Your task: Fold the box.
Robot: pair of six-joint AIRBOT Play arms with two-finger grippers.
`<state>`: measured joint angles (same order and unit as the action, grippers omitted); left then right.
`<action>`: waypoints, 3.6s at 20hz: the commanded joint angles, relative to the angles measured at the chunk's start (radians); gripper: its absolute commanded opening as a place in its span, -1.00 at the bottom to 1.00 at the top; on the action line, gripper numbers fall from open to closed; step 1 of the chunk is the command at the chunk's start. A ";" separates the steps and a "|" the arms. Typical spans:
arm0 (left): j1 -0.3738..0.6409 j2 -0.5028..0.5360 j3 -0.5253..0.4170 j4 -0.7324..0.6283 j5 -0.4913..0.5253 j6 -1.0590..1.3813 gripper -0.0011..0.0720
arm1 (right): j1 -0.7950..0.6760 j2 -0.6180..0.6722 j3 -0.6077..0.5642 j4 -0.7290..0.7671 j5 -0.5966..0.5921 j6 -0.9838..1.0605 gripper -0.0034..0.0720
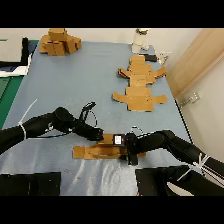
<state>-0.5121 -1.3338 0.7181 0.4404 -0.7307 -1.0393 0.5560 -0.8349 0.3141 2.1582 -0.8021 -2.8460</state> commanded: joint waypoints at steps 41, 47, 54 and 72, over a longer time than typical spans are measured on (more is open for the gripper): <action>-0.009 0.296 -0.333 -0.135 0.070 1.338 0.18 | 0.000 0.001 0.000 -0.016 0.000 0.000 0.42; -0.037 0.280 -0.333 -0.160 0.078 1.338 -0.58 | 0.000 0.001 0.000 -0.016 0.000 0.000 0.42; -0.043 0.280 -0.333 -0.232 0.097 1.347 -0.65 | 0.000 0.001 0.000 -0.016 0.000 0.000 0.42; -0.086 0.237 -0.314 -0.282 0.113 1.353 0.38 | 0.000 0.001 0.000 -0.016 0.000 0.000 0.42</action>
<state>-0.5980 -1.0966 0.4030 0.1558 -0.6197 0.3218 0.5552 -0.8345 0.3145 2.1403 -0.8024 -2.8464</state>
